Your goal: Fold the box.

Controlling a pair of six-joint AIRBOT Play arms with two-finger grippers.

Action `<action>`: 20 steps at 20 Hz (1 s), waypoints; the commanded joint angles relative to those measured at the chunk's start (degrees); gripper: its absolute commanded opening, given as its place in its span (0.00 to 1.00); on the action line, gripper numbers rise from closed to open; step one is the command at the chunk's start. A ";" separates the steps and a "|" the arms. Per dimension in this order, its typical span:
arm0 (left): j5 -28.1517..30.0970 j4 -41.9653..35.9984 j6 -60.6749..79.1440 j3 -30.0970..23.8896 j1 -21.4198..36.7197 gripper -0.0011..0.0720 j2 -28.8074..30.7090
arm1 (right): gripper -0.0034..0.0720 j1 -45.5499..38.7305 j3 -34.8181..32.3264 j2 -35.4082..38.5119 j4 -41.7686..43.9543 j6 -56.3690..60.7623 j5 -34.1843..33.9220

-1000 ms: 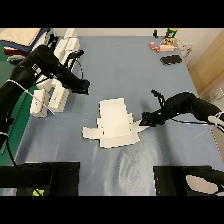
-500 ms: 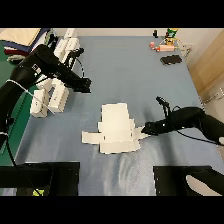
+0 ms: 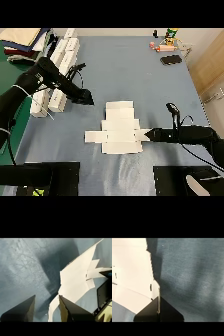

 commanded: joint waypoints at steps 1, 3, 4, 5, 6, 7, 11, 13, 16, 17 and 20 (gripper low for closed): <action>-1.25 -10.16 7.80 -2.99 0.11 0.63 -4.35 | 0.04 0.04 -0.83 1.33 -0.07 -0.39 0.76; -2.82 -16.94 12.28 -2.82 -0.17 0.63 -8.61 | 0.04 0.04 -0.83 1.40 0.24 -0.39 0.28; -3.19 -18.49 13.40 -2.62 -0.50 0.63 -10.54 | 0.04 0.04 -0.81 1.40 0.28 -0.39 -0.07; -3.34 -18.60 13.90 -2.25 -0.94 0.63 -12.17 | 0.04 0.04 -0.79 1.40 0.28 -0.39 -0.37; -3.63 -18.62 14.43 -1.81 -1.46 0.63 -13.66 | 0.04 0.04 -0.79 1.40 0.28 -0.39 -0.35; -4.17 -18.62 15.02 -1.25 -2.14 0.63 -14.97 | 0.04 0.04 -0.79 1.40 0.28 -0.39 -0.39; -4.79 -18.67 18.34 1.14 -5.49 0.63 -17.40 | 0.04 0.04 -0.79 1.40 0.28 -0.39 -0.94; -4.92 -18.62 20.41 2.10 -6.99 0.63 -17.42 | 0.04 0.04 -0.79 1.40 0.28 -0.39 -0.92; -6.05 -18.64 23.08 2.71 -8.17 0.63 -17.42 | 0.04 0.04 -0.79 1.40 0.26 -0.39 -0.94; -7.08 -18.73 24.28 2.69 -8.48 0.63 -17.42 | 0.04 0.04 -0.79 1.40 0.26 -0.42 -0.94; -7.76 -18.36 27.50 2.69 -9.46 0.63 -17.42 | 0.04 0.04 -0.79 1.40 0.26 -0.87 -1.38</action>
